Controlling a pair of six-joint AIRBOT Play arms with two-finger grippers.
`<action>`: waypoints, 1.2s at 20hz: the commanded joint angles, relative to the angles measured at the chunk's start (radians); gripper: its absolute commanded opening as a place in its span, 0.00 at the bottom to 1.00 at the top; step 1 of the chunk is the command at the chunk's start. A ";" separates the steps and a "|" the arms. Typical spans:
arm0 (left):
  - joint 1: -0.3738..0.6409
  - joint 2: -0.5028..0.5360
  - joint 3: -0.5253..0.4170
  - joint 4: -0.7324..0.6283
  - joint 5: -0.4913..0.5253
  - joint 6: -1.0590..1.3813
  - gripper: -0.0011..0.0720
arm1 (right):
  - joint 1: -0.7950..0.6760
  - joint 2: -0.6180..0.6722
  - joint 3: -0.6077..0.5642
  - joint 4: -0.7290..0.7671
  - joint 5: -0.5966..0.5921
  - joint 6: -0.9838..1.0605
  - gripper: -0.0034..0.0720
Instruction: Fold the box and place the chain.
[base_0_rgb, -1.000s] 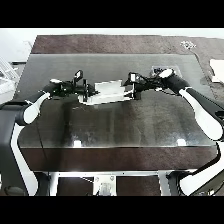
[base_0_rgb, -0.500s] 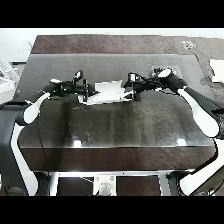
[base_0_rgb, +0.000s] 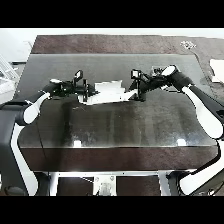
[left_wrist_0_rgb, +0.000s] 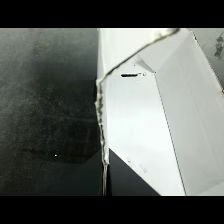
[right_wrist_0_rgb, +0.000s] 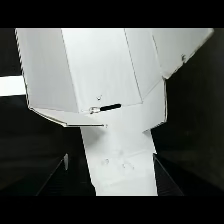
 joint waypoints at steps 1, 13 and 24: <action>0.000 0.000 0.000 0.000 0.000 0.000 0.04 | 0.012 0.036 -0.009 -0.011 0.023 0.090 0.89; 0.000 0.000 0.000 0.000 0.001 0.000 0.04 | 0.137 0.129 -0.134 -0.048 -0.068 0.103 0.89; 0.000 0.000 0.000 0.000 0.001 0.000 0.04 | 0.172 0.132 -0.258 0.088 -0.431 -0.031 0.89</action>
